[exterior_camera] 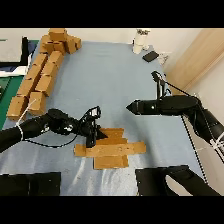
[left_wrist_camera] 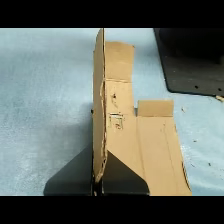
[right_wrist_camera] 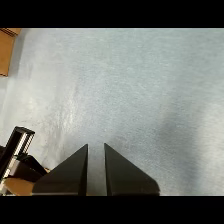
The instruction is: Fold the box.
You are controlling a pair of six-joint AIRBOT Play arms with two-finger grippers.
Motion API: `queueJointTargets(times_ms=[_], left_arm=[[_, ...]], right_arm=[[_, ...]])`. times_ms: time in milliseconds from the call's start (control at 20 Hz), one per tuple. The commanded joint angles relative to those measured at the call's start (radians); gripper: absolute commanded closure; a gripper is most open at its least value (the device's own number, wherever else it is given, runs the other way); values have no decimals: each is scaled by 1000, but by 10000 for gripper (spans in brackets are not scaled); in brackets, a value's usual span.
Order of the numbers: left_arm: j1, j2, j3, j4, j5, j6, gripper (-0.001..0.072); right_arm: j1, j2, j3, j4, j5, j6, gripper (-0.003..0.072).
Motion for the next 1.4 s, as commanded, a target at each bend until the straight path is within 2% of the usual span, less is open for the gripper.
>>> queueJointTargets(times_ms=[0,150,200,250,300,450,600,700,850,950,1050,1150,1250,1350], left_arm=[[0,0,-1,20,-30,-23,699],[0,0,-1,27,-30,-45,698],[0,0,0,27,-30,-48,698],[0,0,0,27,-29,-49,698],[0,0,0,27,-30,-51,698],[0,0,0,25,-30,-51,699],[0,0,0,23,-30,-51,698],[0,0,0,23,-30,-51,699],[0,0,0,23,-30,-51,698],[0,0,0,23,-30,-51,699],[0,0,0,23,-30,-51,699],[0,0,0,23,-30,-51,699],[0,0,0,23,-30,-51,699],[0,0,0,23,-30,-51,699]], right_arm=[[0,0,1,0,0,0,524],[0,0,1,0,0,0,525],[0,0,1,0,-1,0,553],[0,0,1,0,-5,0,645],[0,-1,1,-7,-8,0,681],[0,0,1,-60,-48,88,681],[9,1,1,-333,-160,301,681],[75,11,1,-477,-264,359,682],[282,77,-11,-621,-387,498,682],[451,159,-54,-699,-387,628,683],[620,227,-103,-703,-373,667,683],[795,269,-166,-704,-323,694,683],[968,278,-230,-738,-224,696,683],[1141,266,-283,-881,-130,687,679]])
